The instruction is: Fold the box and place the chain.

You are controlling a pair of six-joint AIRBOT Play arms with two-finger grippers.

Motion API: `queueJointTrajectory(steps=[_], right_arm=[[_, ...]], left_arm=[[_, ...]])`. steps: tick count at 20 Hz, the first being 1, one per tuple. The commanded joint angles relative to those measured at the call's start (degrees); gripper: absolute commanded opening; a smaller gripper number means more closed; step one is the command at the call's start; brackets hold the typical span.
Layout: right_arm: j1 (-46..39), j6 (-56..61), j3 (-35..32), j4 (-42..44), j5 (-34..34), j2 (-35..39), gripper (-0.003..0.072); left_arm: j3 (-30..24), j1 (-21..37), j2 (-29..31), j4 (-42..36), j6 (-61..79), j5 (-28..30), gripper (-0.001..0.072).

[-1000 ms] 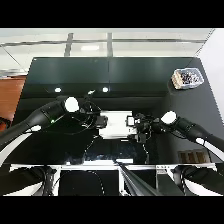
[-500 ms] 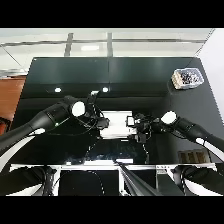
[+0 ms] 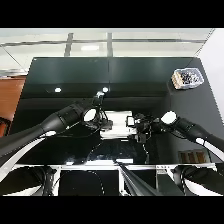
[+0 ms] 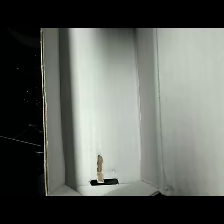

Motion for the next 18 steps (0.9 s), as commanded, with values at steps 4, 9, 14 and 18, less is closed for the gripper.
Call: queueJointTrajectory(steps=[4, 9, 14, 18], right_arm=[[0.0, 0.0, 0.02, 0.02, 0.0, -0.04, 0.0126], [0.0, 0.0, 0.02, 0.02, 0.0, -0.04, 0.0126], [0.0, 0.0, 0.02, 0.02, 0.0, -0.04, 0.0126], [0.0, 0.02, 0.02, 0.02, 0.0, -0.04, 0.0126]], left_arm=[[0.5, -0.85, -1.6, 0.72, -8.41, -2.82, 0.033], [3.37, -1.84, -3.54, 0.87, -12.37, -2.8, 0.033], [5.62, -2.12, -6.12, 0.9, -12.33, -6.4, 0.0331], [5.62, -2.12, -6.27, 1.14, -13.22, -7.43, 0.0331]])
